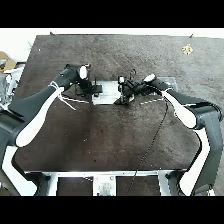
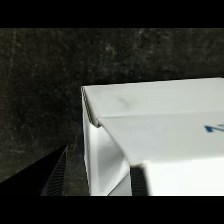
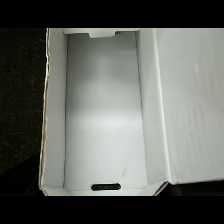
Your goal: Fold the box and place the chain.
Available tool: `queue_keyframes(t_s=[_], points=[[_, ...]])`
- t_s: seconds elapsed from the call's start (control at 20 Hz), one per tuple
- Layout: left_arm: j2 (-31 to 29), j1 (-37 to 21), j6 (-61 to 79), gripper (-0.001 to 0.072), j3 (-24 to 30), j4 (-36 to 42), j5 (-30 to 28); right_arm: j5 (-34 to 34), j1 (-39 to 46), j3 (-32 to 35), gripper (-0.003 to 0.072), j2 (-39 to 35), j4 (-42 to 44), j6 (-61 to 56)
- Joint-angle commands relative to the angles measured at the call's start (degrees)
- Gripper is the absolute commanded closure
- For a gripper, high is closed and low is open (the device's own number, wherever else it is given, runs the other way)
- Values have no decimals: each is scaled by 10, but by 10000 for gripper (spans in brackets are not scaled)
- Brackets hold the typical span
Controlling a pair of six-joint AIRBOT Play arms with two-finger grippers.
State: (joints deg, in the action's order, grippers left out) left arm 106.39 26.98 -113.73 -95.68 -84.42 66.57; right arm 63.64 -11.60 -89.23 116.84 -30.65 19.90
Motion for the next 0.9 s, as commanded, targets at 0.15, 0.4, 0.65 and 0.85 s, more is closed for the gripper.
queue_keyframes(t_s=[0.15, 0.4, 0.65, 0.85], points=[[51, 33, -65, 301, -86, -105, 87, 0, 0, 0, 219, 0, 0, 0], [65, 41, -93, 312, -88, -134, 90, 0, 0, 0, 218, 0, 0, 0], [65, 41, -122, 352, -88, -148, 87, 0, 0, 0, 219, 0, 0, 0], [79, 41, -117, 353, -87, -118, 77, 0, 0, 0, 219, 0, 0, 0]])
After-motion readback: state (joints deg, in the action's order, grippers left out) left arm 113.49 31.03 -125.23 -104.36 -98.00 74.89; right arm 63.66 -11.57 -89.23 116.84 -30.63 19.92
